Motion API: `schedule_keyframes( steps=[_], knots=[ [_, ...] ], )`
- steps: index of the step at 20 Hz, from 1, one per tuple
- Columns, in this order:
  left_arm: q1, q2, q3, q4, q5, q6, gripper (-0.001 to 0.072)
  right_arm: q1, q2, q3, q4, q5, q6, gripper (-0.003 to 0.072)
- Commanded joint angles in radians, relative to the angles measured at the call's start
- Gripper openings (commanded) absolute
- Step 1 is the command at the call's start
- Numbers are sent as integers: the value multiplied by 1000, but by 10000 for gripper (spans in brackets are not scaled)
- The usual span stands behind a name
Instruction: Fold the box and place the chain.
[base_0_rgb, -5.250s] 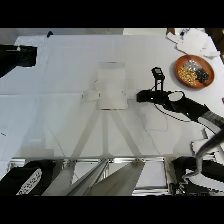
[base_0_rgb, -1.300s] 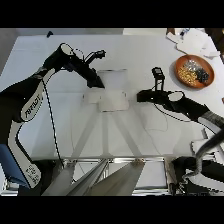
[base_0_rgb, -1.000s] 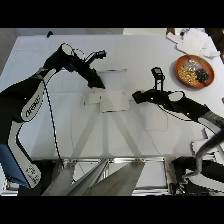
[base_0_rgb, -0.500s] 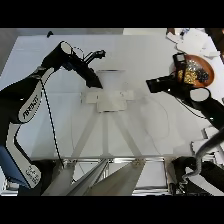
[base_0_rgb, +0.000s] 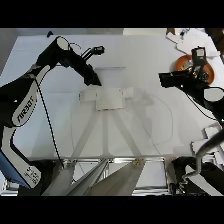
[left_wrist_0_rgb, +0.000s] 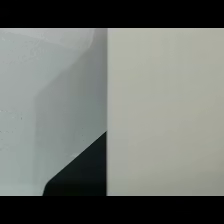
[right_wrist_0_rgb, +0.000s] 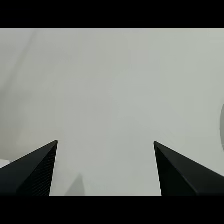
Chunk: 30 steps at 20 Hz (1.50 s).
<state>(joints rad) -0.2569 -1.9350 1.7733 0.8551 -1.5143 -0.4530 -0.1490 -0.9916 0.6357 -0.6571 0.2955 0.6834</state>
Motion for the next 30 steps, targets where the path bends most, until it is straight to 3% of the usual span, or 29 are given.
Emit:
schedule_keyframes(
  steps=[1, 6, 8, 11, 14, 18, 20, 23, 30],
  knots=[
    [0, 51, 1, -2, -31, 0, 5, -4, 2, 1, -2, -5, 0, 648],
    [-29, 116, -9, -9, -151, 74, 2, -4, 2, 1, -2, -5, 0, 648],
    [-58, 152, -52, -9, -80, 111, 1, -4, 2, 1, -2, -5, 0, 648],
    [-94, 238, -196, -11, 126, 169, 2, -4, 2, 1, -2, -5, 0, 648],
    [-83, 274, -344, -87, 265, 198, 2, -4, 2, 1, -2, -5, 0, 648],
    [-76, 272, -529, -122, 314, 476, 3, -4, 2, 1, -2, -5, 0, 648],
    [-58, 264, -597, -217, 324, 594, 5, -4, 2, 1, -2, -5, 0, 648],
    [-22, 238, -623, -322, 341, 632, 4, -4, 2, 1, -2, -5, 0, 648],
    [-19, 224, -622, -303, 403, 650, 1, -4, 2, 1, -2, -5, 0, 648]
  ],
)
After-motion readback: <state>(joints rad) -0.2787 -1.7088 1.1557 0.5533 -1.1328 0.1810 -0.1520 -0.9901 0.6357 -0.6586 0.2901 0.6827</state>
